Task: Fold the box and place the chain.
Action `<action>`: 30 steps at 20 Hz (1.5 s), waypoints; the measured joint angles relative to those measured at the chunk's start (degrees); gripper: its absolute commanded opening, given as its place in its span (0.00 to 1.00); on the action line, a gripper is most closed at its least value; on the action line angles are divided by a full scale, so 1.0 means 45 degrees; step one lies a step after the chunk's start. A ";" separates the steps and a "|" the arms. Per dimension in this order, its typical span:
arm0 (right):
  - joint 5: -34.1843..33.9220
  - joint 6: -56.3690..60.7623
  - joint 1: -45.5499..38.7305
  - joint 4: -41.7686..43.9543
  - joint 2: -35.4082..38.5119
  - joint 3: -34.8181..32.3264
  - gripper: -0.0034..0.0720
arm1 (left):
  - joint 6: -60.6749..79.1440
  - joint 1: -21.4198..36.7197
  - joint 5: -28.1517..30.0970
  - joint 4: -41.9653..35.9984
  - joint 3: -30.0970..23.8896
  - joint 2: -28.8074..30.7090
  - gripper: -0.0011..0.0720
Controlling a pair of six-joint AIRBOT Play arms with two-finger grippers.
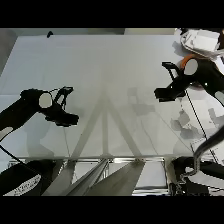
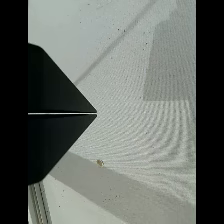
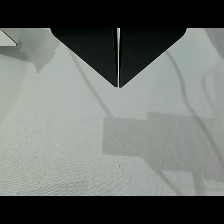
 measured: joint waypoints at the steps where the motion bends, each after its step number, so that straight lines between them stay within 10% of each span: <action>1: 0.0000 0.0000 0.0000 0.0000 0.0000 0.0000 0.06 | 0.0005 0.0000 0.0000 0.0000 0.0000 0.0000 0.03; 19: -0.0602 -0.0291 -0.0010 -0.0423 0.0000 0.0049 0.06 | 0.0005 0.0000 0.0000 0.0000 0.0000 0.0000 0.03; 26: 0.1724 -0.0797 -0.3002 -0.3079 0.0087 0.2861 0.06 | 0.0000 0.0000 0.0000 0.0000 0.0000 0.0000 0.03; 30: 0.2482 -0.1613 -0.6450 -0.3186 0.0112 0.3555 0.48 | 0.0000 0.0000 0.0000 0.0000 0.0000 0.0000 0.03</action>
